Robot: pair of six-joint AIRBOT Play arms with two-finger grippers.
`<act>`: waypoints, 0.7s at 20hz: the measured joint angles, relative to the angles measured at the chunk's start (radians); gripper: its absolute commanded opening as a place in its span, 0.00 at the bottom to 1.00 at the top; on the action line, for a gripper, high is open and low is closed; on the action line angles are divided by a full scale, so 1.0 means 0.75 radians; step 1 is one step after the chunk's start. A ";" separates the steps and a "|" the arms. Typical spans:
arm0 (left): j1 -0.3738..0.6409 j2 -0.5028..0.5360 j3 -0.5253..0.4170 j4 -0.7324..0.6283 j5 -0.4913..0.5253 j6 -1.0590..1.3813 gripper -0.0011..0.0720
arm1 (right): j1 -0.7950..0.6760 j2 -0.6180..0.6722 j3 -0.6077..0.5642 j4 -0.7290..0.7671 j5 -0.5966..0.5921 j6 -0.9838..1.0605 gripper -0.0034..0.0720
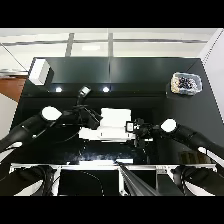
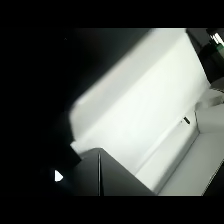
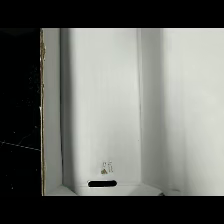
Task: Fold the box and place the chain.
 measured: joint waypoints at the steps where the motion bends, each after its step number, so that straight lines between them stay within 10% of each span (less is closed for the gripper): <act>1: 0.031 0.033 0.001 0.027 -0.028 0.000 0.46 | 0.000 0.001 0.001 0.000 0.000 0.000 0.68; 2: 0.068 0.068 0.002 0.054 -0.056 0.000 0.92 | 0.000 0.001 0.000 0.000 0.000 0.000 0.68; 3: 0.105 0.098 0.003 0.094 -0.088 -0.001 0.98 | 0.000 0.000 0.001 0.000 -0.001 0.000 0.68; 14: 0.190 0.113 -0.009 0.450 -0.528 0.471 0.98 | 0.000 0.000 0.000 0.001 -0.001 0.000 0.68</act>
